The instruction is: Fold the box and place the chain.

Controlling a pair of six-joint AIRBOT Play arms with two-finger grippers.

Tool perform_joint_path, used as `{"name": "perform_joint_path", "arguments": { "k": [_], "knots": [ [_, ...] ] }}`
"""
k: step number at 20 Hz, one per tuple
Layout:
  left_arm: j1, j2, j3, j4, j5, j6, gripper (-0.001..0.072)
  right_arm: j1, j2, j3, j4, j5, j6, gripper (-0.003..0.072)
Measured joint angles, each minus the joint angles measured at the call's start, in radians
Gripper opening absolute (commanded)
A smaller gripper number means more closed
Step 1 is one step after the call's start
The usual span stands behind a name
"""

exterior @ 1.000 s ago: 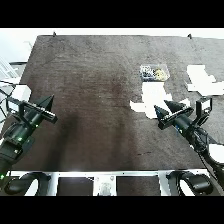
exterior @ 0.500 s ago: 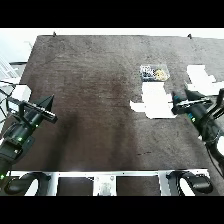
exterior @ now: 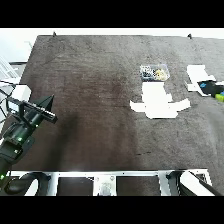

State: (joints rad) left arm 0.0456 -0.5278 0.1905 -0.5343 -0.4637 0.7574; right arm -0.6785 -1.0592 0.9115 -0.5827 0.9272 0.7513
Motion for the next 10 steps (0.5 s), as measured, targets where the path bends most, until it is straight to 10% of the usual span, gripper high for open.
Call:
{"name": "perform_joint_path", "arguments": {
  "k": [10],
  "knots": [
    [0.000, 0.000, 0.000, 0.000, 0.000, 0.000, 0.0021, -0.031, -0.567, 0.576, -0.261, 0.502, 0.152, 0.0480]
  ]
}}
